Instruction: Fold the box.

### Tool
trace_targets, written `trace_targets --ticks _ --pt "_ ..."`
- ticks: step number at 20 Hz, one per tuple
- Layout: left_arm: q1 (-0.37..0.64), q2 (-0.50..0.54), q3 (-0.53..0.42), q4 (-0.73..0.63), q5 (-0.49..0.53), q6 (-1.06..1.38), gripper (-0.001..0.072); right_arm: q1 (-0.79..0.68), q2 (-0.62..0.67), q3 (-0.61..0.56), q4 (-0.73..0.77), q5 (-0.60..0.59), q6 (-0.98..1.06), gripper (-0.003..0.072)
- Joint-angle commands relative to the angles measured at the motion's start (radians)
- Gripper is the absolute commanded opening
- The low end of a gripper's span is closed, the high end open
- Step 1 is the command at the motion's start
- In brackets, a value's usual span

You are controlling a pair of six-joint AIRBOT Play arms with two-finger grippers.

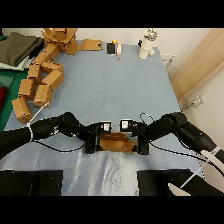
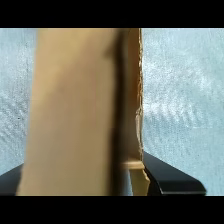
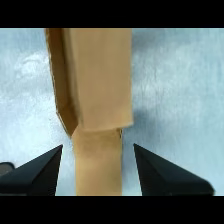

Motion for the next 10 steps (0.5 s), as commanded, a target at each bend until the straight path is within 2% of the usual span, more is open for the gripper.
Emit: trace_targets --ticks 1,4,10 --pt "0.0 -0.001 -0.001 0.0 0.0 0.0 0.0452 -0.001 0.058 0.009 -0.018 -0.064 0.033 0.0703" --pt "0.0 0.0 -0.001 0.0 0.0 0.0 0.0452 -0.001 0.063 0.009 0.015 -0.081 0.033 0.0703" --pt "0.0 0.0 -0.001 0.0 0.0 0.0 0.0452 0.0 0.063 0.009 0.225 -0.192 0.069 0.0703"
